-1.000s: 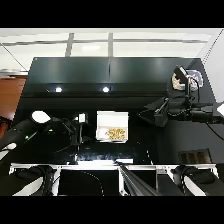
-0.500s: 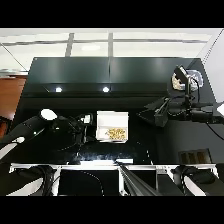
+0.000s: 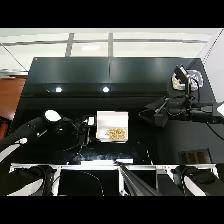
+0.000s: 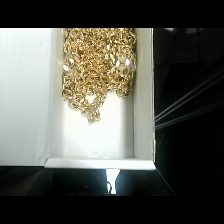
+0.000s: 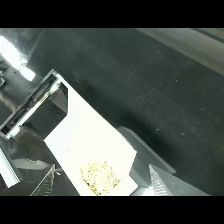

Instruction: Fold the box and place the chain.

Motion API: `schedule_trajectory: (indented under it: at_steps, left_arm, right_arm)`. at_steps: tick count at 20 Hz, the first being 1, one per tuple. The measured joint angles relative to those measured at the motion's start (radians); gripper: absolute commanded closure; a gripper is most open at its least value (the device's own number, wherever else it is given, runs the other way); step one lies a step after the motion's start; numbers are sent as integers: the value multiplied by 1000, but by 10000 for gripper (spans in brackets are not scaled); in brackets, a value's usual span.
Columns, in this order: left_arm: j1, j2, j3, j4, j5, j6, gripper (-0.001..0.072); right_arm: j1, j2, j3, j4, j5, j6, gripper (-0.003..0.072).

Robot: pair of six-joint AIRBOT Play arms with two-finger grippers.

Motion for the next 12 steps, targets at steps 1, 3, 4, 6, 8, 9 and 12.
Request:
schedule_trajectory:
  at_steps: [1,3,4,6,8,9,12]
  left_arm:
    - [-2,0,0,-1,5,-4,228]
    - [-4,0,0,-1,13,-8,228]
    - [-5,0,0,-1,14,-10,228]
    - [-6,0,0,-1,18,-11,228]
    - [-6,0,1,-1,19,-14,228]
    - [-6,0,1,0,20,-14,228]
    - [-6,0,1,0,22,-14,228]
  right_arm:
    - [0,0,0,-8,-6,19,-25]
    - [3,-5,0,-34,-29,76,-24]
    - [5,-13,1,-44,-44,101,-24]
    - [17,-49,9,-64,-90,149,-23]
    - [38,-115,36,-74,-144,177,-22]
    - [51,-162,57,-79,-172,185,-22]
    - [98,-307,117,-87,-219,169,-15]
